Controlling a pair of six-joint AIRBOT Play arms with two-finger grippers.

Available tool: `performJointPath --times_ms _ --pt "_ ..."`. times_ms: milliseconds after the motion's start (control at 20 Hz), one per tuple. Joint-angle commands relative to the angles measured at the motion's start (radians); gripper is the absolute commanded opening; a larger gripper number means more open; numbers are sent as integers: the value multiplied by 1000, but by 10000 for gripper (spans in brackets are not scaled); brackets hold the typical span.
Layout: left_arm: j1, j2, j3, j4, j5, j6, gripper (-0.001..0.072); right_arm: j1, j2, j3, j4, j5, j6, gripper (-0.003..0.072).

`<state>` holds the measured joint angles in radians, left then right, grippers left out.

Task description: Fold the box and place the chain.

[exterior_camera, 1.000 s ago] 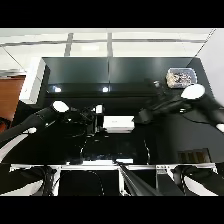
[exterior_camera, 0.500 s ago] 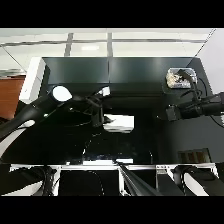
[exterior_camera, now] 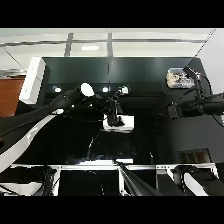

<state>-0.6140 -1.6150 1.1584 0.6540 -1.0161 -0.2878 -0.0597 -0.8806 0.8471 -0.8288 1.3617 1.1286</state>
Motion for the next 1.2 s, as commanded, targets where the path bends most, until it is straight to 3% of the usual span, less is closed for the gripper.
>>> performJointPath --times_ms 0,200,550,650,700,750,850,1000,1150 --pt "-5 -24 16 -6 -67 1 715 0 1 1 -26 -16 -7 16" --pt "-9 -24 55 56 -100 19 715 0 1 1 -44 -16 -7 15" --pt "-130 -35 80 372 -85 -124 711 0 1 -3 -44 -28 -7 16" --pt "-174 -36 80 476 -46 -227 666 0 1 -13 -43 -32 -7 16" --pt "-191 -36 81 519 -30 -270 590 0 1 -18 -44 -31 -7 16" --pt "-200 -35 89 555 -32 -323 505 0 1 -24 -44 -31 -6 16" --pt "-192 -26 118 633 -87 -427 253 -1 1 -34 -45 -31 -7 16" --pt "-98 47 129 744 -207 -602 222 -1 1 -35 -45 -32 -7 16" --pt "96 153 111 845 -376 -912 219 -1 1 -35 -44 -50 -7 16"
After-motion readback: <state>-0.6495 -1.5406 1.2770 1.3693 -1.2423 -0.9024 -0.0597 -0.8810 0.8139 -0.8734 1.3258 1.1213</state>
